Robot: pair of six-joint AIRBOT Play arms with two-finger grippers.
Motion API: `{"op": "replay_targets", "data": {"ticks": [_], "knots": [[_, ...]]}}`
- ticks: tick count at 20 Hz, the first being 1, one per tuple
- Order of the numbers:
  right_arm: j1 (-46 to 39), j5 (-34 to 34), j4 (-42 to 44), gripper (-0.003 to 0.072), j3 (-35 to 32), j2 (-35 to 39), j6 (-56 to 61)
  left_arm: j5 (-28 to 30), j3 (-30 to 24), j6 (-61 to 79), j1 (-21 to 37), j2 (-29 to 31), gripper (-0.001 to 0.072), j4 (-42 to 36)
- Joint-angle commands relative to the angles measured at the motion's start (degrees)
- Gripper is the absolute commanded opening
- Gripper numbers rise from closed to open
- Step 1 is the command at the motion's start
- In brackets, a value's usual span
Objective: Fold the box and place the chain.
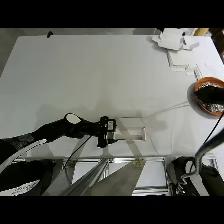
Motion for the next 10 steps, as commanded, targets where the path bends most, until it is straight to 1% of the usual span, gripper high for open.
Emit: {"op": "replay_targets", "data": {"ticks": [1,5,8,10], "knots": [[10.36,8.79,1.22,0.0019,0.02,6.93,-1.22,0.02,0.02,0.02,0.02,0.02,0.0271,0.0],[21.49,12.41,2.21,0.0019,-0.24,11.56,-1.03,0.0,0.02,0.02,0.02,0.02,0.0271,0.0],[29.97,12.5,5.46,0.0019,-1.77,12.24,-1.51,0.0,0.02,0.02,0.02,0.02,0.0271,0.0],[35.82,11.17,6.86,0.0019,-3.39,12.22,-2.4,0.02,0.02,0.02,0.02,0.02,0.0271,0.0]]}}
